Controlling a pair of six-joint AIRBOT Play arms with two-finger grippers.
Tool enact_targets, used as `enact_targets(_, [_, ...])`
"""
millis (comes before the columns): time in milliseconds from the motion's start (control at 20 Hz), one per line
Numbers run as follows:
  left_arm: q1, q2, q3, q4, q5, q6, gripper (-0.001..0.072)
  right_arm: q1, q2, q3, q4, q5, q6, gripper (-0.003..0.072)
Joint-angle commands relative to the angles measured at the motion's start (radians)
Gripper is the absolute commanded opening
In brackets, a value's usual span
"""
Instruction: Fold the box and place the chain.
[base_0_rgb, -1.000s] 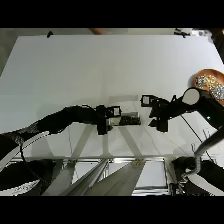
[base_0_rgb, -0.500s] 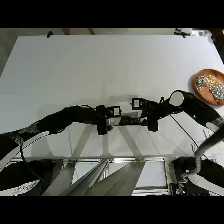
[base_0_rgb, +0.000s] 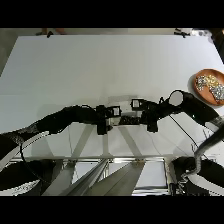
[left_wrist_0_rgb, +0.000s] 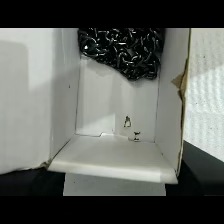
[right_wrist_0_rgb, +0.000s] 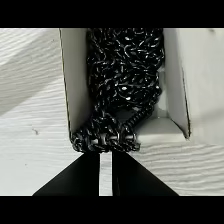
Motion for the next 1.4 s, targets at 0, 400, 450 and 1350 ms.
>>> enact_targets(0, [0.0, 0.0, 0.001, -0.001, -0.001, -0.001, 0.0083, 0.001, 0.0, 0.0, -0.065, 0.056, 0.037, 0.0015])
enact_targets(400, [0.0, 0.0, 0.001, -0.001, -0.001, -0.001, 0.0083, 0.0, 0.061, 0.001, -0.142, 0.09, 0.109, 0.0014])
enact_targets(450, [0.0, 0.0, 0.001, -0.001, -0.001, -0.001, 0.0083, 0.0, 0.077, 0.001, -0.141, 0.093, 0.109, 0.0014])
enact_targets(1350, [0.0, 0.0, 0.001, -0.001, -0.001, -0.001, 0.0083, 0.047, 0.163, 0.015, 0.223, -0.145, 0.134, 0.0014])
